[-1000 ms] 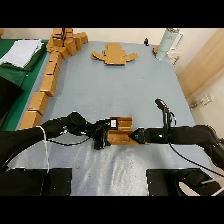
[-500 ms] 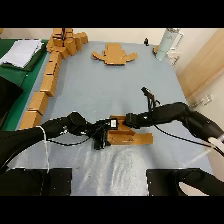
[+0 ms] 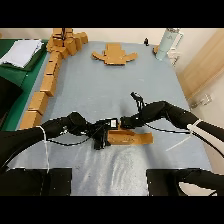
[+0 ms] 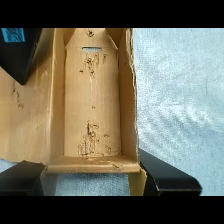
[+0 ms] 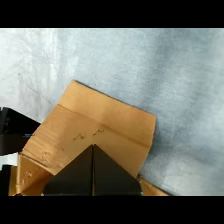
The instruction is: Fold the box.
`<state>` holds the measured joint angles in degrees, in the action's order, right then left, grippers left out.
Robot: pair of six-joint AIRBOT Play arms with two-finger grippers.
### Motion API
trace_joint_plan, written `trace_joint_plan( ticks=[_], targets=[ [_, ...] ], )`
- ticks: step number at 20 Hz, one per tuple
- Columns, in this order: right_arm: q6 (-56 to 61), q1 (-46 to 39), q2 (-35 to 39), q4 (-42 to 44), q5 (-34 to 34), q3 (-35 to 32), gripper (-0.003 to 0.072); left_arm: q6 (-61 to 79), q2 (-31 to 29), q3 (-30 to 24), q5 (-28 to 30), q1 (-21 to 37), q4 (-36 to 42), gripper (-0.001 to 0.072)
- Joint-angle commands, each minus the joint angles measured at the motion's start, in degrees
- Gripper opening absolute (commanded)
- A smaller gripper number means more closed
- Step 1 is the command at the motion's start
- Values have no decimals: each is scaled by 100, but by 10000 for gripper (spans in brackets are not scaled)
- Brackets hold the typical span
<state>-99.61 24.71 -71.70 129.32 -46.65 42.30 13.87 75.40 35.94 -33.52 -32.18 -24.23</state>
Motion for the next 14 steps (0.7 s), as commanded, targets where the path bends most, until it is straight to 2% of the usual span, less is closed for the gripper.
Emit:
trace_joint_plan(
  ticks=[1,4,6,9,11,14],
  targets=[
    [-164,4,-116,-11,144,13,4,2,2,7,2,2,-2,465],
    [-369,-4,26,-72,92,136,4,2,2,7,2,2,0,465],
    [-461,-7,442,-278,4,251,4,2,2,7,4,2,-2,465],
    [-459,-4,1357,-1257,-470,203,3,2,2,7,2,2,-2,465],
    [-702,7,1932,-1707,-997,-81,3,2,2,7,2,2,-2,466],
    [-2065,7,2964,-1137,-1834,-931,4,2,2,7,2,2,-2,466]
  ],
)
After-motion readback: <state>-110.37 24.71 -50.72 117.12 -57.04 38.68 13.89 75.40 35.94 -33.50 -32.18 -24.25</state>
